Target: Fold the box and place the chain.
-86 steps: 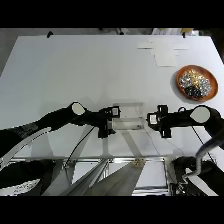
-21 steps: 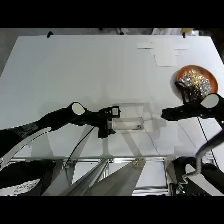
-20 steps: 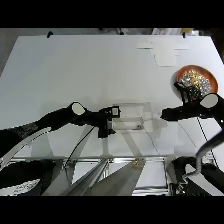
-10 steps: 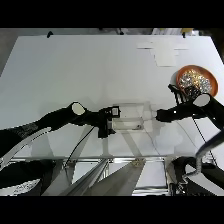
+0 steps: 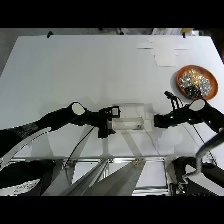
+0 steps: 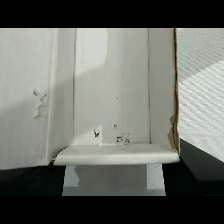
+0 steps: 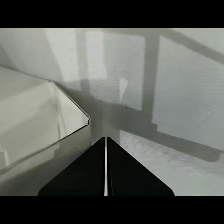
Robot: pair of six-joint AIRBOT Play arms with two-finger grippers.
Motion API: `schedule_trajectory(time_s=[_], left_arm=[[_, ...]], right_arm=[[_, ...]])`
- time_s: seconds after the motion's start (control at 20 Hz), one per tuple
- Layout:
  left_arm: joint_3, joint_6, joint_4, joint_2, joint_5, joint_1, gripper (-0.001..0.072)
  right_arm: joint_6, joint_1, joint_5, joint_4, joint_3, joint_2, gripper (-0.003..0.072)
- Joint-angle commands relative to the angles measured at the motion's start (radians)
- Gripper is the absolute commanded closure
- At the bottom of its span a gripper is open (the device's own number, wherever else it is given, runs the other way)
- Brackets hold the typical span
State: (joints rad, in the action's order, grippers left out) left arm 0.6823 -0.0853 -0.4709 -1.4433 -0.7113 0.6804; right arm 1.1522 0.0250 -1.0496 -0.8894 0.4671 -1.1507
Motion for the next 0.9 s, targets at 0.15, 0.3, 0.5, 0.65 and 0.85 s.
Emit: schedule_trajectory(time_s=[0.15,0.3,0.5,0.65,0.85], left_arm=[[-0.001,0.0,0.0,0.0,0.0,0.001,0.0456],[-0.001,0.0,0.0,0.0,0.0,0.001,0.0456],[-0.001,0.0,0.0,0.0,0.0,0.001,0.0456],[-0.001,0.0,0.0,0.0,0.0,0.001,0.0456],[-0.001,0.0,0.0,0.0,0.0,0.001,0.0456]], right_arm=[[-0.128,-0.001,-0.06,0.17,-0.008,0.002,0.067],[-0.163,-0.001,-0.065,0.209,-0.008,0.034,0.0669],[-0.158,-0.001,-0.072,0.209,-0.008,0.097,0.0666],[-0.155,-0.001,-0.102,0.208,-0.008,0.107,0.0484],[-0.155,-0.001,-0.113,0.202,-0.008,0.151,0.0467]])
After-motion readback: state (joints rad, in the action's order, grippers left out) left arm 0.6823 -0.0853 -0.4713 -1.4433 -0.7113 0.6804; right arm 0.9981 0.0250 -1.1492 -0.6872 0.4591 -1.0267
